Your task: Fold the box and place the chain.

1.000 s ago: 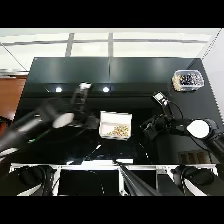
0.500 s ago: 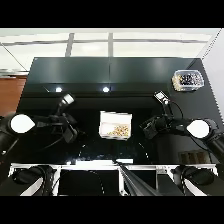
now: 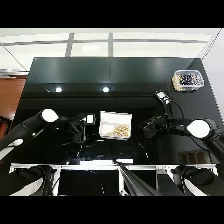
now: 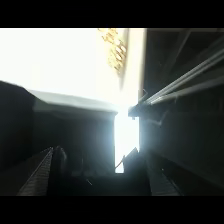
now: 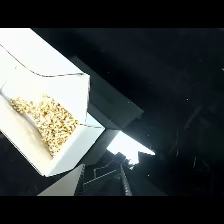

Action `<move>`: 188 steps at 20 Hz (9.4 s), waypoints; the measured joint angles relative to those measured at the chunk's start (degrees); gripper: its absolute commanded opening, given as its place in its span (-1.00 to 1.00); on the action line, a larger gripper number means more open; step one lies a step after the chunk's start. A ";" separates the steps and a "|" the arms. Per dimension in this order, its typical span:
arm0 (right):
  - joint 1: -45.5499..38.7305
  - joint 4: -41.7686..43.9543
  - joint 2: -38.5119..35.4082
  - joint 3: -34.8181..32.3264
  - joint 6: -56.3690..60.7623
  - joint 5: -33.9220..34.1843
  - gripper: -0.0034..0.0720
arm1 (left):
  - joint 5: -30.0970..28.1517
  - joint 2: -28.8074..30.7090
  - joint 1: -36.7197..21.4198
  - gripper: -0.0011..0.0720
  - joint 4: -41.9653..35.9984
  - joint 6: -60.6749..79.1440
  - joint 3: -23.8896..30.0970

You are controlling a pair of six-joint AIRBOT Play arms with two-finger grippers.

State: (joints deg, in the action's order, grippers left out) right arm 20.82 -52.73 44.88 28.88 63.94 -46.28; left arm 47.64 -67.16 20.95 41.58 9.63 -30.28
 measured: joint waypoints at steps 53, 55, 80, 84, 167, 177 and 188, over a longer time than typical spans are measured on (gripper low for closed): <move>-1.09 3.02 4.15 3.82 11.04 11.28 0.81 | -3.61 -8.74 8.41 0.29 -12.20 4.17 -4.83; -1.36 3.74 8.39 7.85 12.48 12.20 0.81 | -3.80 -8.74 8.48 0.29 -12.20 4.22 -4.83; 4.15 1.68 19.32 17.55 -29.29 -15.76 0.54 | -4.63 -8.72 8.52 0.29 -12.09 4.26 -4.83; 4.26 3.52 18.62 17.55 -30.73 -16.06 0.24 | -4.61 -8.72 8.55 0.29 -12.02 4.55 -4.83; 2.34 33.46 21.81 6.43 -14.08 -9.68 -0.89 | -4.57 -8.72 8.55 0.29 -12.07 4.26 -4.85; 3.17 27.02 24.76 5.46 -5.75 -4.59 -0.88 | -4.57 -8.72 8.55 0.29 -12.09 4.24 -4.85; -11.61 12.39 6.82 13.07 -0.33 -16.94 -0.88 | -4.98 -4.24 7.58 0.98 -9.29 3.17 -4.81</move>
State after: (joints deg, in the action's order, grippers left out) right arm 9.21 -40.34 51.70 41.95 63.61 -63.22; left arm 42.65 -71.40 28.53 32.29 12.80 -35.09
